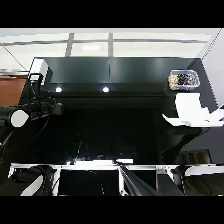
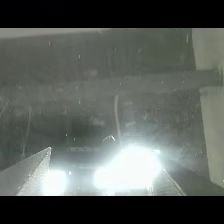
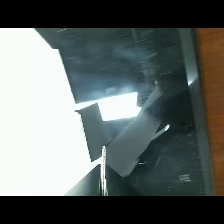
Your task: Fold the box and place the chain.
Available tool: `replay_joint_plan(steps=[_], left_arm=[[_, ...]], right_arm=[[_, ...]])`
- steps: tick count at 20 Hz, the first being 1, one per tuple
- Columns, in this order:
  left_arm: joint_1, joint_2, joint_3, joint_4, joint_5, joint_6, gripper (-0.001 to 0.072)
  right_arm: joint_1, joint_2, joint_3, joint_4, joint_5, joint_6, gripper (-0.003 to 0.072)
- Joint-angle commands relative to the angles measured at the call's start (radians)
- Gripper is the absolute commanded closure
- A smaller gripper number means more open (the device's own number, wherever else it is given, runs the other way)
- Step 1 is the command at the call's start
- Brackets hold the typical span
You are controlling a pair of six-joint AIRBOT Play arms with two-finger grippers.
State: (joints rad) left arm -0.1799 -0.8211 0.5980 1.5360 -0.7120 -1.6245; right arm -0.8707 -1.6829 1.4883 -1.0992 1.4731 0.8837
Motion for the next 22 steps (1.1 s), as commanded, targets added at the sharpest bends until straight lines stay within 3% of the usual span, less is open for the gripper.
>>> replay_joint_plan(steps=[1, 4, 7, 11, 13, 15, 18, 22], left_arm=[[-0.001, 0.0, 0.001, -0.035, 0.077, 0.0, 0.0001], [-0.001, 0.0, 0.001, -0.057, 0.079, 0.0, 0.0001], [-0.001, -0.003, 0.0, -0.064, 0.074, 0.0, 0.0002], [-0.001, -0.007, 0.0, -0.122, 0.068, 0.0, 0.0001], [-0.001, -0.013, 0.001, -0.196, 0.065, 0.001, 0.0001], [-0.018, -0.027, 0.001, -0.23, 0.064, 0.002, 0.0001], [-0.087, -0.073, 0.001, -0.245, 0.066, 0.023, 0.0001], [-0.174, -0.171, 0.021, -0.33, 0.038, 0.024, 0.0001]], right_arm=[[0.06, 0.131, -0.143, 0.087, -0.028, 0.044, 0.0672], [0.134, 0.333, -0.319, 0.093, -0.146, 0.1, 0.0672], [0.209, 0.578, -0.576, 0.248, -0.272, 0.108, 0.0671], [0.397, 0.954, -1.017, 0.575, -0.624, 0.187, 0.0671], [0.543, 1.089, -1.165, 0.687, -0.769, 0.213, 0.0671], [0.703, 1.126, -1.234, 0.71, -0.844, 0.254, 0.0671], [0.941, 1.11, -1.245, 0.676, -0.903, 0.25, 0.0671], [1.123, 1.11, -1.245, 0.631, -1.027, 0.227, 0.067]])
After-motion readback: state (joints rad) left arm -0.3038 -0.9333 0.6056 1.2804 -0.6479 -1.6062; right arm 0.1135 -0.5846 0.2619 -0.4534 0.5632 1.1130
